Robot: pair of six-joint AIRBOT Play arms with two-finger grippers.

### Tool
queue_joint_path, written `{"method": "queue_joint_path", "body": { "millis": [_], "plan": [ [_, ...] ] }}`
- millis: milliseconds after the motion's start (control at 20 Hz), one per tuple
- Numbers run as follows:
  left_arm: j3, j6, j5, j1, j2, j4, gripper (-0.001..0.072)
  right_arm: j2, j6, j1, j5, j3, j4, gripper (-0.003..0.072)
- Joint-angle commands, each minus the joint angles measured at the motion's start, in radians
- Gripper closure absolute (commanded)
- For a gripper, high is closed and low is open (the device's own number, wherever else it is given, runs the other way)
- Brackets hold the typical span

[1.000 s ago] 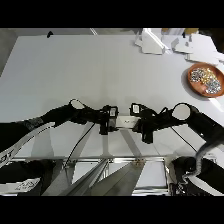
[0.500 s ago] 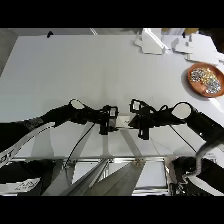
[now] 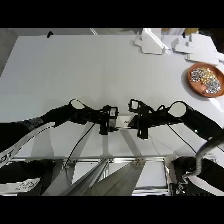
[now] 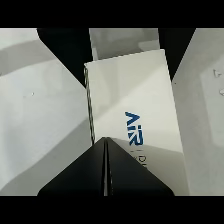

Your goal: Fold the box and place the chain.

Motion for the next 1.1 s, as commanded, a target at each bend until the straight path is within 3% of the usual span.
{"method": "queue_joint_path", "body": {
  "millis": [0, 400, 550, 700, 850, 1000, 1050],
  "plan": [
    [0.001, -0.002, 0.0, 0.001, 0.001, -0.001, 0.0574, -0.018, 0.011, 0.001, 0.005, -0.001, -0.024, 0.0671],
    [0.001, -0.002, 0.0, 0.001, 0.001, -0.001, 0.0574, 0.005, 0.022, 0.001, -0.019, -0.002, -0.039, 0.0671],
    [0.0, -0.002, 0.0, 0.001, 0.001, -0.001, 0.0575, 0.126, 0.067, -0.022, -0.055, 0.013, -0.037, 0.0671],
    [0.0, -0.002, 0.0, 0.001, 0.001, -0.001, 0.0574, 0.266, 0.184, -0.151, -0.048, 0.023, -0.073, 0.0671],
    [0.001, -0.002, 0.0, 0.001, 0.001, -0.001, 0.0574, 0.341, 0.456, -0.318, -0.009, 0.022, -0.317, 0.0671],
    [0.0, -0.002, 0.0, 0.001, 0.001, -0.001, 0.0574, 0.324, 0.973, -0.47, 0.128, 0.021, -0.774, 0.0671],
    [0.001, -0.002, 0.0, 0.001, 0.001, -0.001, 0.0574, 0.318, 1.064, -0.522, 0.185, 0.019, -0.854, 0.0671]
  ]
}}
